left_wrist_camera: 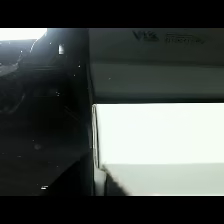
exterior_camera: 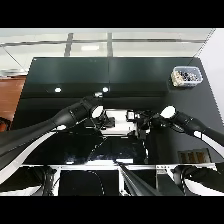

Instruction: Fold the box and place the chain.

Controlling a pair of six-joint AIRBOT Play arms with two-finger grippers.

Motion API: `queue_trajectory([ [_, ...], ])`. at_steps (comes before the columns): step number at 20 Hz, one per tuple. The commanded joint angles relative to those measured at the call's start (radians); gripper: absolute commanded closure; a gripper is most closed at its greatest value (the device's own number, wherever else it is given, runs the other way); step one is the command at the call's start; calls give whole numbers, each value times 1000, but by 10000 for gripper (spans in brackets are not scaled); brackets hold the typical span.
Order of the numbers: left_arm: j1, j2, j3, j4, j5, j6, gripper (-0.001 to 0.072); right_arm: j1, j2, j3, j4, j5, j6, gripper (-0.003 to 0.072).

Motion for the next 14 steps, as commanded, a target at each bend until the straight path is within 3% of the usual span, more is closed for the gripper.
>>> queue_trajectory([
  [1,1,0,7,-26,10,-7,567,2,0,0,0,4,-1,560],
  [3,0,0,7,-29,1,-7,229,2,0,0,0,4,-1,560],
  [4,1,-1,7,-26,-12,-7,162,2,0,0,0,4,-1,560],
  [9,2,-18,7,5,-44,-27,168,2,0,0,-1,4,-1,560],
  [10,2,-18,7,5,-41,-31,250,2,0,0,0,4,-1,560],
  [11,2,-19,7,6,-42,-29,383,2,0,0,0,4,-1,560],
  [12,2,-19,7,5,-40,-29,417,2,0,0,0,4,-1,560],
  [13,2,-19,7,5,-39,-29,501,2,0,0,0,4,-1,560],
  [14,2,-21,7,5,-39,-27,672,2,0,0,0,4,-1,560],
])
